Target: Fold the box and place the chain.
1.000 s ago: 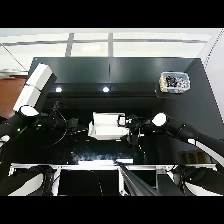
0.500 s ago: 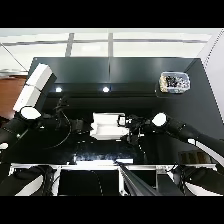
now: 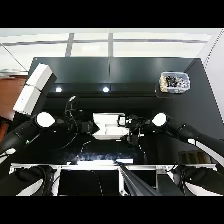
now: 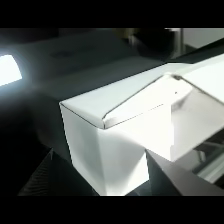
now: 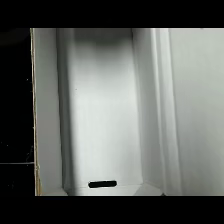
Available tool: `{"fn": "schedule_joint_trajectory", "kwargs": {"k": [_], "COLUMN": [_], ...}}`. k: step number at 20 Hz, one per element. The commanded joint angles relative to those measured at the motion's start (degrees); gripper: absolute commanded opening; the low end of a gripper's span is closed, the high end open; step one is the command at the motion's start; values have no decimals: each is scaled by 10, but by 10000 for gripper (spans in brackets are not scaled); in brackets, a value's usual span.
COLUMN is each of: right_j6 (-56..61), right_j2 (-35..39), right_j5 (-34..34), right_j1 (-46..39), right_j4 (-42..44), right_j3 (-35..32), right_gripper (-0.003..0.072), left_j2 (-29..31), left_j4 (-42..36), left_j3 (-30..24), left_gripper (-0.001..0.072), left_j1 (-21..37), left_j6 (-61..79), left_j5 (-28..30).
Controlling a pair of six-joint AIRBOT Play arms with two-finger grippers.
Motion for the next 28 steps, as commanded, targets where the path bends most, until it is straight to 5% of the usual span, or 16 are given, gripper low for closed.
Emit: {"fn": "schedule_joint_trajectory", "kwargs": {"k": [1,9,13,16,19,23,28], "right_j6": [0,0,0,0,0,0,0], "right_j2": [0,0,0,0,0,0,0], "right_j5": [0,0,0,0,0,0,0], "right_j1": [0,0,0,0,0,1,10], "right_j4": [0,0,0,0,0,0,-14], "right_j3": [0,0,0,0,0,0,-1], "right_gripper": [373,373,373,373,373,373,373], "left_j2": [0,-14,-26,-61,-99,-122,-122], "left_j4": [24,94,211,284,323,325,358], "left_j3": [0,9,50,101,143,155,159], "left_gripper": [704,703,690,670,608,387,373], "left_j1": [-34,-58,-97,-131,-158,-176,-193], "left_j6": [-38,-117,-243,-333,-393,-431,-488], "left_j5": [58,45,32,-33,-95,-105,-111]}}
